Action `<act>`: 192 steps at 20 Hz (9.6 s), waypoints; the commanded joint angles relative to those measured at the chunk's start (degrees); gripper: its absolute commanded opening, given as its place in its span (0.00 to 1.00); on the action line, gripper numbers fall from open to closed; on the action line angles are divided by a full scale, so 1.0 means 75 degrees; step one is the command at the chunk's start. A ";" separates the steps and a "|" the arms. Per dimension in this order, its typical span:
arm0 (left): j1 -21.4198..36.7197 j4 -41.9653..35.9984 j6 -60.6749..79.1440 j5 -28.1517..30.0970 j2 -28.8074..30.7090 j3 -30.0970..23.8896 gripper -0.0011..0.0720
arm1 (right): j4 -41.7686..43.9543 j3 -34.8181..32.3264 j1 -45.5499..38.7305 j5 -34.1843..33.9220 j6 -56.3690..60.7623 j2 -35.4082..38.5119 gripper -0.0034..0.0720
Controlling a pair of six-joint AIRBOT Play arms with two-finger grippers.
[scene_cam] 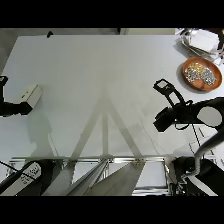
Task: Fold the box and place the chain.
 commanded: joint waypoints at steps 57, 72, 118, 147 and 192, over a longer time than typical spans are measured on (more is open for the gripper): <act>-0.3366 -0.0297 -0.0006 -0.1775 0.0845 -0.0067 0.96 | 0.0090 0.0003 0.0000 -0.0087 0.0160 0.0006 0.19; -0.3366 -0.0297 -0.0006 -0.1775 0.0845 -0.0067 0.96 | 0.0090 0.0003 0.0000 -0.0087 0.0160 0.0006 0.19; -0.3366 -0.0297 -0.0006 -0.1772 0.0845 -0.0067 0.96 | 0.0090 0.0003 0.0000 -0.0087 0.0157 0.0006 0.19; -0.3366 -0.0294 -0.0003 -0.1772 0.0848 -0.0067 0.96 | 0.0090 0.0003 0.0000 -0.0087 0.0157 0.0006 0.19; -0.1821 0.2454 -0.2774 -0.0452 -0.1250 0.1702 0.98 | 0.0090 0.0003 0.0000 -0.0087 0.0157 0.0006 0.19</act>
